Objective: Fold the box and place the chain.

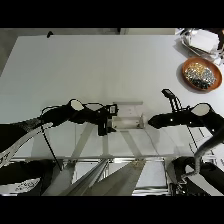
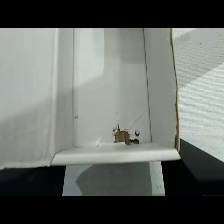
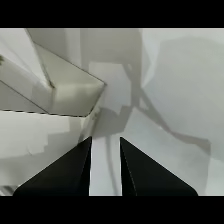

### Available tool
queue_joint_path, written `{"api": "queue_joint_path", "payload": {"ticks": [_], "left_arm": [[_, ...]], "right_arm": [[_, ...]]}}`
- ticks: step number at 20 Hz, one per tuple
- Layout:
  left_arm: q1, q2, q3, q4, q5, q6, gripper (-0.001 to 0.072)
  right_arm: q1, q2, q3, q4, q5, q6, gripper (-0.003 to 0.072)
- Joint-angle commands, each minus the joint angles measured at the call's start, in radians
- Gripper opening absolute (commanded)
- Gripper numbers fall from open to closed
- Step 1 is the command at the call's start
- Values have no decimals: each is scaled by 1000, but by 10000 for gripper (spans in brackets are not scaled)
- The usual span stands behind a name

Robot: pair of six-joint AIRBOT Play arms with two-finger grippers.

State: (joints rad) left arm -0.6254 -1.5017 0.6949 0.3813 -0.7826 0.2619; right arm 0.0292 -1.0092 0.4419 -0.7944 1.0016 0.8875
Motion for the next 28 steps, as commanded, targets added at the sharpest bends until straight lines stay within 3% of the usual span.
{"api": "queue_joint_path", "payload": {"ticks": [1,3,5,8,11,13,19,23,28], "left_arm": [[0,1,0,0,0,0,272],[0,1,0,0,0,0,272],[0,0,0,0,0,0,272],[0,1,0,0,0,0,272],[0,1,0,0,0,0,272],[0,1,0,0,0,0,272],[0,1,0,0,0,0,272],[0,1,0,0,0,0,272],[0,1,0,0,0,0,272]], "right_arm": [[32,-2,64,23,46,52,201],[47,-2,69,16,62,74,205],[60,-2,69,12,80,85,321],[65,-2,69,12,98,104,348],[65,-2,69,-6,124,110,481],[81,-2,69,-56,114,159,529],[253,-2,116,-154,-29,385,523],[329,-18,169,-380,3,628,522],[425,-97,201,-443,-10,774,522]]}}
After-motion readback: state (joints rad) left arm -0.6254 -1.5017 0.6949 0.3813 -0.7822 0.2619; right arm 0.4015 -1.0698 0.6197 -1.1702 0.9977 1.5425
